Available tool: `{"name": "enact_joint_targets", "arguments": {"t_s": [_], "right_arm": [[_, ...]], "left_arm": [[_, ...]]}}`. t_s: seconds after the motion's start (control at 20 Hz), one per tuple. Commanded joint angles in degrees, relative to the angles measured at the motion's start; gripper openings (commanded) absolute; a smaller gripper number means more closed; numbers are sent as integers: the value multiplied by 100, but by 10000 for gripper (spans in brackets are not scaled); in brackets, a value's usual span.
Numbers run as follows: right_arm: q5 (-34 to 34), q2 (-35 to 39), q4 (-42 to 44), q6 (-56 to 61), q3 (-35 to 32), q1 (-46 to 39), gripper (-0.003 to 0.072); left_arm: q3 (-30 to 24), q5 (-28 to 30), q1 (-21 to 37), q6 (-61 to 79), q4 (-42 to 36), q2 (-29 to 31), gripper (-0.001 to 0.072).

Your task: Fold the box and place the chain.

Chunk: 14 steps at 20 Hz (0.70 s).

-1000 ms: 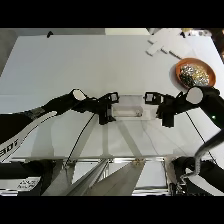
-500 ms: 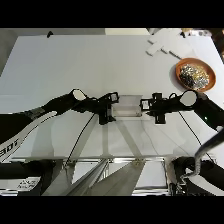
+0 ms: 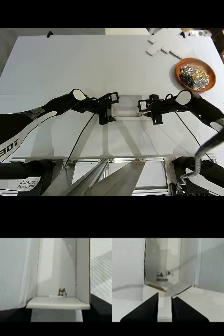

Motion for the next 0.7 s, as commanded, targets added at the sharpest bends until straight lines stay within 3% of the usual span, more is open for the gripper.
{"name": "enact_joint_targets", "arguments": {"t_s": [0.0,0.15,0.25,0.3,0.55,0.65], "right_arm": [[-28,-35,256,-72,0,9,155],[-28,-35,522,-212,0,55,153],[-92,-35,549,-212,-7,210,78],[-173,-50,555,-208,-4,275,77],[-286,-72,822,-203,-7,363,86],[-284,-72,826,-179,-7,363,152]], "left_arm": [[0,2,0,0,2,0,12],[0,2,0,0,2,0,12],[0,2,0,0,2,0,12],[0,2,0,0,2,0,12],[0,2,0,0,2,0,12],[0,2,0,0,2,0,12]]}}
